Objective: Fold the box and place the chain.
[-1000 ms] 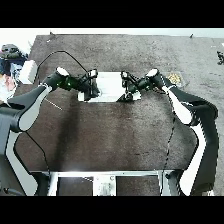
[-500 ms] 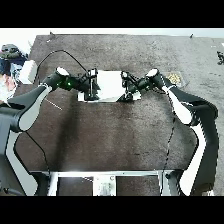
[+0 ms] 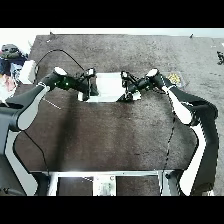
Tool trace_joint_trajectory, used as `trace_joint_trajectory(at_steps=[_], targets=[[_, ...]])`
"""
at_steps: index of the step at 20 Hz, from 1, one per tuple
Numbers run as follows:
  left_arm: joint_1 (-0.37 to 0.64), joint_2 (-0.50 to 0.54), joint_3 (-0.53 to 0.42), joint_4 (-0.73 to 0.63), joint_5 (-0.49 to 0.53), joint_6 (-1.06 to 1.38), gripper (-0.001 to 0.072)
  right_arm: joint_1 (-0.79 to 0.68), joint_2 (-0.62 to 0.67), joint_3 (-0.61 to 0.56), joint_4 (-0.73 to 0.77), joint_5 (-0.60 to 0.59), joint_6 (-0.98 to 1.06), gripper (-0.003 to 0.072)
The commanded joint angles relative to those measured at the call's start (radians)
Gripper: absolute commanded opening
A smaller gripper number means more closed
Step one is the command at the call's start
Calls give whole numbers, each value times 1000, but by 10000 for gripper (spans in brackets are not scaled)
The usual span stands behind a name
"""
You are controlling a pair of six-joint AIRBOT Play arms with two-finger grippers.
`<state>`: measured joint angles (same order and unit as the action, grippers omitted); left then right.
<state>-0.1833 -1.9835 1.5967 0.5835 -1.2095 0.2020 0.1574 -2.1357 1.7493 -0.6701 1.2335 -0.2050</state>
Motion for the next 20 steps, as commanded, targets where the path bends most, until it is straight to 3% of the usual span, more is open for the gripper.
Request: trace_joint_trajectory(at_steps=[1,5,9,11,13,16,20], targets=[[34,13,0,3,-73,-63,11,1,-1,0,0,0,0,532],[51,96,0,8,-54,-200,7,1,-1,0,0,0,0,532],[116,197,0,28,-61,-450,6,1,-1,0,0,0,0,532],[161,235,-10,40,-13,-622,6,1,-1,0,0,0,0,532],[201,270,-47,65,37,-774,6,1,-1,0,1,0,0,532],[245,282,-118,69,32,-966,7,1,-1,0,0,0,0,532],[260,282,-225,101,60,-1081,7,1,-1,0,0,1,0,532]])
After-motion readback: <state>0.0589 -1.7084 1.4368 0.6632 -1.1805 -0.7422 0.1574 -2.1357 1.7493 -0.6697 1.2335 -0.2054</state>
